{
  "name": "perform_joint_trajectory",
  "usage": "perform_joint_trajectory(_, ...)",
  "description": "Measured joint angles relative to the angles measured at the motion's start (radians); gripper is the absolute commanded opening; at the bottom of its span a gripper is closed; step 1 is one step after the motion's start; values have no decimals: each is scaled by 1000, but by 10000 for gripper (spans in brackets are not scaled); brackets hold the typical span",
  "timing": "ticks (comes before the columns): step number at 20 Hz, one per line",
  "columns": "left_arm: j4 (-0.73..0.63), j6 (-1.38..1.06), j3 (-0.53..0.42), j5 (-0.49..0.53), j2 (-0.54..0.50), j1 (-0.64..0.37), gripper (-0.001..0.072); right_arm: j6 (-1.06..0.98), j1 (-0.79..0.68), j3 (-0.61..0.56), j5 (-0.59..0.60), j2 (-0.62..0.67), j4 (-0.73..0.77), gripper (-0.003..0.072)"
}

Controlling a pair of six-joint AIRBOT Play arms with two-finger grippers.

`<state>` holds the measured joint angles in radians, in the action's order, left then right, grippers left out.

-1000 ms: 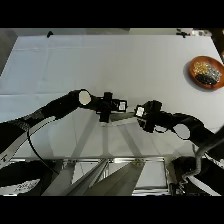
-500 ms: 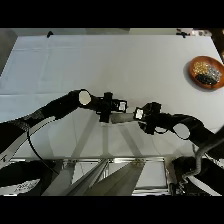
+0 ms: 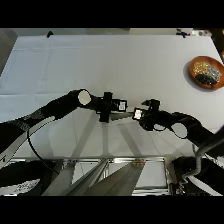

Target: Fold the box and place the chain.

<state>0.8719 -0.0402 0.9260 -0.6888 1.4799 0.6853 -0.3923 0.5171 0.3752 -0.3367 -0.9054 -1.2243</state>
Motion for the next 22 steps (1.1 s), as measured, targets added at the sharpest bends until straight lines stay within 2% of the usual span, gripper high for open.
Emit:
perform_joint_trajectory(7,0,-2,0,0,0,0,14,25,0,0,-82,-33,15,662)
perform_joint_trajectory(16,0,-2,0,0,0,0,14,164,0,0,-100,-49,183,663)
perform_joint_trajectory(22,0,-2,0,-2,0,0,14,167,-49,0,-187,-50,231,662)
